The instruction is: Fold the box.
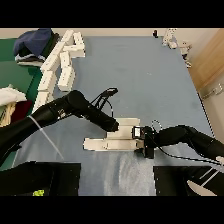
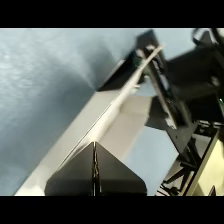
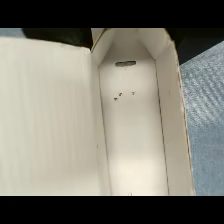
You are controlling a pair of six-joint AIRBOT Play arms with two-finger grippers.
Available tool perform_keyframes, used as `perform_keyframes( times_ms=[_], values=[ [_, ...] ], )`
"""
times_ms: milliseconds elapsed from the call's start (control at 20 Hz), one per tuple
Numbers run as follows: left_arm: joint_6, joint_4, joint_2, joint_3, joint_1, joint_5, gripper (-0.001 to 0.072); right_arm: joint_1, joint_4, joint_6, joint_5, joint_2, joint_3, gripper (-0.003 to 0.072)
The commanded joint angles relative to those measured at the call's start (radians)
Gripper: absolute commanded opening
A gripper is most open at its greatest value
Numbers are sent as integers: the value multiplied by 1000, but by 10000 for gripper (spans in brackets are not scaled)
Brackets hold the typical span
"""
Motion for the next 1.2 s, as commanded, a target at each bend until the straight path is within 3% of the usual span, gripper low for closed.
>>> perform_keyframes(
  times_ms=[0,250,750,1050,1150],
  values=[
    [-37,-6,-99,15,66,-12,13,1,0,0,0,0,0,514],
    [-37,-24,-187,15,64,-9,14,1,0,0,0,0,0,514],
    [12,-79,-184,33,64,-19,13,1,0,0,0,0,0,514],
    [99,-80,-34,84,64,-50,13,1,0,0,0,0,0,514],
    [145,-72,48,84,64,-119,13,1,0,0,0,0,0,514]
  ],
)
